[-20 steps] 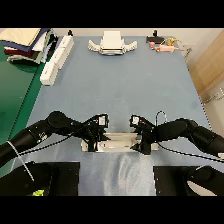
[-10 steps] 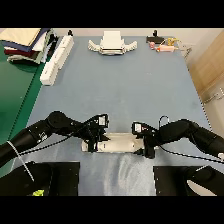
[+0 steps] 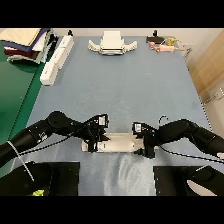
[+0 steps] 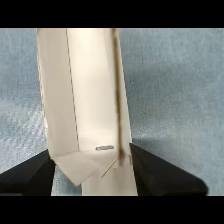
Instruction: Fold the box.
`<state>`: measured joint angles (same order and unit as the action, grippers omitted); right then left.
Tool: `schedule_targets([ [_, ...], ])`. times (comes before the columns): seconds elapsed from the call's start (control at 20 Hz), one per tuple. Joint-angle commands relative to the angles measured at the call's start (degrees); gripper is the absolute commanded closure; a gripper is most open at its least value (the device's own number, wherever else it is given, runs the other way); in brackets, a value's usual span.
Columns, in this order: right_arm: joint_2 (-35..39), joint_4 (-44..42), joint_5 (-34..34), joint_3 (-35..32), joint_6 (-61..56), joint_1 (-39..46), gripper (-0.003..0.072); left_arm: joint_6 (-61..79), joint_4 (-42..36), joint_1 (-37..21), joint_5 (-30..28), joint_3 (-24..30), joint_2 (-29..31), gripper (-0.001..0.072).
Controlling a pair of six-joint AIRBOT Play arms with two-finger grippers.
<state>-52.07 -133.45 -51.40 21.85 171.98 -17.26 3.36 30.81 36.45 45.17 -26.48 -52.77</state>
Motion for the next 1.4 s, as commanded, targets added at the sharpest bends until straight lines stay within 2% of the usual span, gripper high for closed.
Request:
schedule_targets([
  [0.0,-0.3,-0.5,0.4,0.0,0.2,0.0,-0.0028,0.0,0.0,0.0,0.0,0.0,0.0,0.0696],
  [0.5,-4.1,0.2,2.7,0.0,0.2,-2.8,-0.0025,0.0,0.0,0.0,0.0,0.0,0.0,0.0696],
  [0.85,-4.2,1.5,2.9,-0.2,0.2,-2.8,-0.0013,0.0,0.0,0.0,0.0,0.0,0.0,0.0696],
  [1.0,-4.2,1.7,3.4,-0.2,0.2,-2.9,0.0011,0.0,0.0,0.0,0.0,0.0,0.0,0.0696],
  [1.05,-4.2,1.8,3.5,-0.2,0.2,-3.1,0.0096,0.0,0.0,0.0,0.0,0.0,0.0,0.0696],
  [1.1,-4.2,2.0,3.5,-0.2,0.2,-3.6,0.0128,0.0,0.0,0.0,0.0,0.0,0.0,0.0696],
  [1.2,-4.2,2.8,3.5,-0.2,0.2,-4.6,0.0133,0.0,0.0,0.0,0.0,0.0,0.0,0.0696],
  [1.25,-4.2,3.5,3.4,-0.2,0.2,-4.8,0.0173,0.0,0.0,0.0,0.0,0.0,0.0,0.0696],
  [1.35,-4.2,4.0,3.5,-0.1,0.2,-4.7,0.0163,0.0,0.0,0.0,0.0,0.0,0.0,0.0696],
])
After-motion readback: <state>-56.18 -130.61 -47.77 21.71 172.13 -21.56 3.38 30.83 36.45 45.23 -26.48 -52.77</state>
